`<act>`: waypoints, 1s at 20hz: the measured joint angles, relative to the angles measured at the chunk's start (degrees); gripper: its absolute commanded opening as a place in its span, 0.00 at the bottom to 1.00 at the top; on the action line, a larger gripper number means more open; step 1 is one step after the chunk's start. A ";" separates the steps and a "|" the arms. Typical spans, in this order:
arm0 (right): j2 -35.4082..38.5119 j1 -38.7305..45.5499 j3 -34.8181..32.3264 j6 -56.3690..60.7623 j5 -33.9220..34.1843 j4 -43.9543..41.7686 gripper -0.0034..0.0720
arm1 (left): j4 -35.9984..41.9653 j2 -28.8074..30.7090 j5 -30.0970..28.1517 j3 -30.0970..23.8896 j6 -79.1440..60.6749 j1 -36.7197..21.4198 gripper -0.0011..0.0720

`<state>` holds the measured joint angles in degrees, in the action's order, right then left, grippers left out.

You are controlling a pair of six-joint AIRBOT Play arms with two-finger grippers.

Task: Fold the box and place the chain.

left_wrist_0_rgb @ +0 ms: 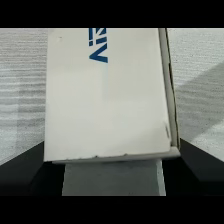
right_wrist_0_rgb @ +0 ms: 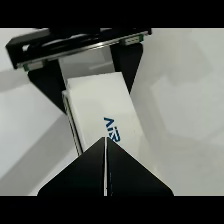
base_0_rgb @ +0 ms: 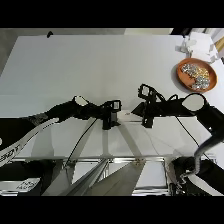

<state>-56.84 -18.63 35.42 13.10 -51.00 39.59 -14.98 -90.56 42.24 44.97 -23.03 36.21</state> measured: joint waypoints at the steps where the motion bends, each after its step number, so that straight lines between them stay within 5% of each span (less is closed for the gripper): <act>1: -0.92 0.37 -0.59 -0.39 0.26 -1.42 0.07 | 0.00 0.00 -0.02 0.00 0.00 0.00 0.03; 20: -4.92 0.20 -9.11 -3.06 3.96 -4.63 0.07 | -0.02 0.00 -0.04 0.00 -0.07 0.00 0.03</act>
<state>-61.76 -18.44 26.30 10.04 -47.05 34.96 -15.00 -90.56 42.19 44.97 -23.09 36.21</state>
